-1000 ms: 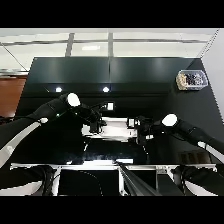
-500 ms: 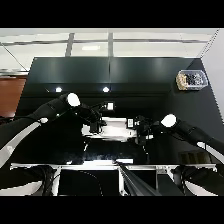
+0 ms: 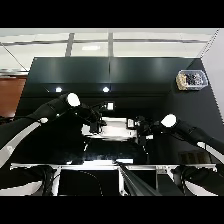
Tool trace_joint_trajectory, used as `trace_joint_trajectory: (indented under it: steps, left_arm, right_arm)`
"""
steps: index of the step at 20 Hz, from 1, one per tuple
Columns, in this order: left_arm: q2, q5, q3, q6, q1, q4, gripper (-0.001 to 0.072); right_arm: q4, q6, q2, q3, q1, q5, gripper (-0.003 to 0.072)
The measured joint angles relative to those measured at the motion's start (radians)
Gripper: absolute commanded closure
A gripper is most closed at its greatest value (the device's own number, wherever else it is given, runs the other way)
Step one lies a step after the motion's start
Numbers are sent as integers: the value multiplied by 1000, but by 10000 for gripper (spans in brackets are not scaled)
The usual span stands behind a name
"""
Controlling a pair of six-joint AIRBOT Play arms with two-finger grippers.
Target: Fold the box and place the chain.
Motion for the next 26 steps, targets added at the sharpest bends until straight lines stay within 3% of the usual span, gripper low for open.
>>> trace_joint_trajectory:
  steps: [5,6,7,9,11,12,16,17,18,19,20,23,26]
  left_arm:
    - [0,0,0,0,0,0,682]
    - [0,0,0,0,0,0,682]
    - [0,-2,0,0,0,0,682]
    - [1,-8,1,0,0,4,666]
    - [4,-27,2,-4,0,21,297]
    - [11,-40,2,-9,0,23,205]
    - [85,-53,3,-88,9,59,178]
    - [112,-66,3,-121,11,90,181]
    - [142,-94,3,-155,13,124,243]
    - [177,-124,3,-202,14,167,377]
    - [212,-153,3,-258,15,207,681]
    - [298,-219,2,-437,15,263,683]
    - [338,-262,-23,-562,-11,175,683]
  right_arm:
    - [3,0,0,-1,-3,-6,41]
    - [4,0,0,-1,-3,-8,211]
    - [3,0,0,-1,-3,-8,264]
    - [3,-1,0,-1,-3,-10,264]
    - [6,1,0,-1,-3,-18,264]
    - [6,1,0,-1,-3,-21,264]
    - [6,1,0,-1,-3,-20,264]
    - [6,1,0,-1,-3,-20,264]
    - [6,1,0,-1,-3,-20,264]
    - [6,1,0,-1,-3,-20,264]
    - [5,1,0,-1,-3,-19,264]
    - [4,0,0,-1,-3,-15,264]
    - [3,0,0,-1,-3,-8,264]
